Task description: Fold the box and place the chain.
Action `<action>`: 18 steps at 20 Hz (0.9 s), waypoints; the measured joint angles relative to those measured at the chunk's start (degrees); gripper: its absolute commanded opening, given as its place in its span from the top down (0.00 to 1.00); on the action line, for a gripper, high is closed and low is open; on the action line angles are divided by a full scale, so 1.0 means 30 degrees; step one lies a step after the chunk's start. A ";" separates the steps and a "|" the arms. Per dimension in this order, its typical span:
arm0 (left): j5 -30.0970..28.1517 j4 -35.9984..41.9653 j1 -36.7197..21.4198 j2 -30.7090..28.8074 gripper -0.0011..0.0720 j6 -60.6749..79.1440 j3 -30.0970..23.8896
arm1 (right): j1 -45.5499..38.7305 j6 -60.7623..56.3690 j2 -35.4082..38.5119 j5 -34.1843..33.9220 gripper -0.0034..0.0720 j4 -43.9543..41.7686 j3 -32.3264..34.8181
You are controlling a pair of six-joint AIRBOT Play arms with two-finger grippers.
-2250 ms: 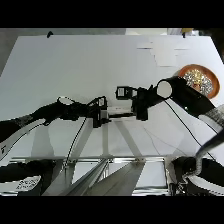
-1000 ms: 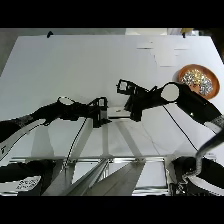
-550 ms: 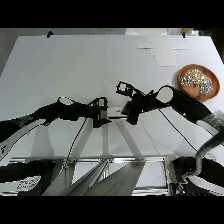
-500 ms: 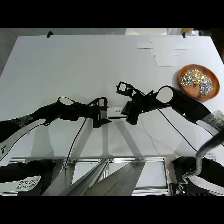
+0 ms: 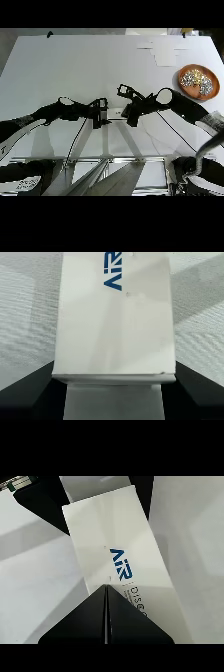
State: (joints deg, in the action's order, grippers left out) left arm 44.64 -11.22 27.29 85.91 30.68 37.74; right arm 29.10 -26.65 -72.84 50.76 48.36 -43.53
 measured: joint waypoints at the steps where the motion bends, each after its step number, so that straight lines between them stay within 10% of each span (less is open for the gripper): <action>1: 0.0015 0.0000 0.0000 0.0000 0.97 0.0000 -0.0007 | 0.0000 0.0029 -0.0007 -0.0022 0.93 -0.0007 0.0146; 18: -0.0240 0.0291 -0.0029 -0.0007 0.97 -0.0182 0.0022 | -0.0175 0.0073 0.1530 -0.2514 0.93 0.0743 0.0597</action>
State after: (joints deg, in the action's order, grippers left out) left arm 43.92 -10.35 27.20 85.89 30.13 37.80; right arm 28.58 -26.44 -68.25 43.22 50.59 -41.74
